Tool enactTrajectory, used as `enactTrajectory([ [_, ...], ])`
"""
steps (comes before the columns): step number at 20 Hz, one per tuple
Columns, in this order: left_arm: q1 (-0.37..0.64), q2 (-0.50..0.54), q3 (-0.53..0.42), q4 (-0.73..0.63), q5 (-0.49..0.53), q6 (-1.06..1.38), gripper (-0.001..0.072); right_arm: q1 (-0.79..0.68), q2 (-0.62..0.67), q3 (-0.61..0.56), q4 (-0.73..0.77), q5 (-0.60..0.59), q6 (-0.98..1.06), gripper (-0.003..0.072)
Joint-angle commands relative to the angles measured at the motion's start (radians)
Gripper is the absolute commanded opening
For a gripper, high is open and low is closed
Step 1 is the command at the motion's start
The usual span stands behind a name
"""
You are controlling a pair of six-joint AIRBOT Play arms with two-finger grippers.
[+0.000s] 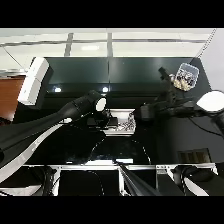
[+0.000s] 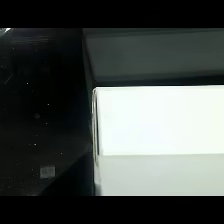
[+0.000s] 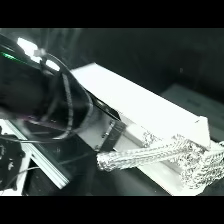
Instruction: Fold the box and place the chain.
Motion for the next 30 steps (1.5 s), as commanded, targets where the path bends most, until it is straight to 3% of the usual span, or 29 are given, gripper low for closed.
enactTrajectory([
  [1, 0.000, -0.001, 0.000, 0.000, 0.000, 0.000, 0.0033, 0.013, -0.032, -0.043, -0.019, -0.040, -0.010, 0.0412],
  [5, 0.000, -0.001, 0.000, 0.001, -0.001, 0.001, 0.0033, -0.216, 0.002, -0.042, -0.135, 0.113, -0.220, 0.0406],
  [7, 0.000, -0.001, 0.000, 0.002, -0.013, 0.001, 0.0033, -0.280, 0.001, -0.087, -0.262, 0.101, -0.428, 0.0408],
  [8, 0.000, -0.001, 0.000, 0.004, -0.007, 0.001, 0.0033, -0.282, 0.000, -0.129, -0.288, 0.051, -0.480, 0.0492],
  [9, 0.000, -0.001, 0.000, -0.001, 0.001, 0.006, 0.0034, -0.280, 0.000, -0.174, -0.286, -0.006, -0.542, 0.0720],
  [12, 0.000, 0.000, 0.001, 0.051, -0.006, 0.000, 0.0031, -0.241, -0.007, -0.239, -0.294, -0.169, -0.721, 0.0720],
  [15, 0.000, 0.000, 0.002, 0.134, -0.057, -0.033, 0.0031, -0.175, -0.037, -0.250, -0.286, -0.230, -1.041, 0.0720],
  [24, 0.000, 0.000, 0.002, 0.135, -0.056, -0.029, 0.0033, 0.076, -0.190, -0.250, -0.153, -0.357, -1.310, 0.0720],
  [30, 0.000, 0.000, 0.002, 0.135, -0.053, -0.029, 0.0033, 0.103, -0.261, -0.250, 0.034, -0.417, -1.511, 0.0720],
])
